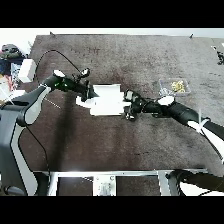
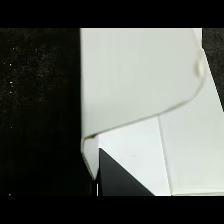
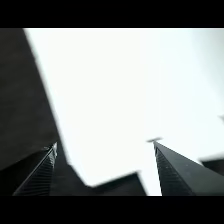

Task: Fold the box and place the chain.

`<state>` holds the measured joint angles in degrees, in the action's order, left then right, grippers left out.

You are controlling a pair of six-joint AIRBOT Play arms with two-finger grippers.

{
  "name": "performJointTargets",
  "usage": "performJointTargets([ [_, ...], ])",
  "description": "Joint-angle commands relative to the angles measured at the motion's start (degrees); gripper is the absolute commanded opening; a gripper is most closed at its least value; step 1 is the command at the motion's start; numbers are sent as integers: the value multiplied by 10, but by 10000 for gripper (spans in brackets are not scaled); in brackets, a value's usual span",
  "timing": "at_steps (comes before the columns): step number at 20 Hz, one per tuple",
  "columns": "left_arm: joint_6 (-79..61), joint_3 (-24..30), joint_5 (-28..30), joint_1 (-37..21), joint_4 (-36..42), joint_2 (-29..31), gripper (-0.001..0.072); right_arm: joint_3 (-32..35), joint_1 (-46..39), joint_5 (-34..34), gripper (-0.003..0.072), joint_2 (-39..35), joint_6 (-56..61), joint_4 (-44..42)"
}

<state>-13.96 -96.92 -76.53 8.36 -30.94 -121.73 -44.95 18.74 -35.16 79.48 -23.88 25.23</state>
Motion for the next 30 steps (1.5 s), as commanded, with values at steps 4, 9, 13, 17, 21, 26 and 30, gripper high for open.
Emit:
performJointTargets([
  [4, 0, 0, 1, 0, 0, 0, 12, -5, 39, 46, 709, 47, -18, 56],
  [9, 0, 0, 1, 0, 0, 0, 12, -57, 39, 67, 701, 83, 48, 67],
  [13, 0, 0, 1, 0, 0, 0, 12, -70, 38, 95, 701, 62, 52, 67],
  [17, 0, 0, 1, 0, 1, 0, 12, -70, 16, 95, 700, 40, 75, 67],
  [21, 0, 0, 1, 0, 1, 0, 12, -87, -8, 82, 702, 41, 72, 69],
  [26, 0, 0, 1, 0, 1, 0, 12, -157, -34, -11, 702, 87, 106, 97],
  [30, 0, 0, 1, 0, 1, 0, 13, -194, -52, -56, 704, 115, 106, 102],
])
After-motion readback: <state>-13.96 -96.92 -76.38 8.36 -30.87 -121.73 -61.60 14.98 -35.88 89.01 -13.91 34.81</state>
